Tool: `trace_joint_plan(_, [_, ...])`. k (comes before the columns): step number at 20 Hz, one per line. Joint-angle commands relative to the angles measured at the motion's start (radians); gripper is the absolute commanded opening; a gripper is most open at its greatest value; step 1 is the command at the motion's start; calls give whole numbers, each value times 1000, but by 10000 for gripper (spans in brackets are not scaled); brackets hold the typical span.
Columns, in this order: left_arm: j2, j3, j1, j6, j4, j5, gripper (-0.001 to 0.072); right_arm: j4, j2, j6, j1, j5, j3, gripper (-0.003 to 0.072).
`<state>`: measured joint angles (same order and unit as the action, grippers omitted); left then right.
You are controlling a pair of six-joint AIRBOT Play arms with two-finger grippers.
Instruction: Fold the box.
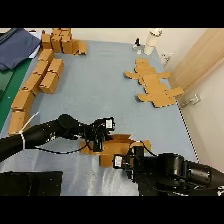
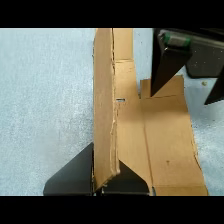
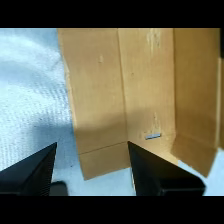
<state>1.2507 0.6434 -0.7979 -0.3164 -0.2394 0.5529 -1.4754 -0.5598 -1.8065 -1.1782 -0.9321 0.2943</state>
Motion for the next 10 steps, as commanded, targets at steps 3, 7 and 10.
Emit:
trace_joint_plan(3, [0,0,0,0,0,0,14,85,-56,-2,-3,59,-2,710])
trace_joint_plan(7, [0,0,0,0,0,0,14,131,-56,27,-3,59,0,710])
trace_joint_plan(10, [0,0,0,0,0,0,14,134,-56,29,-3,60,0,710])
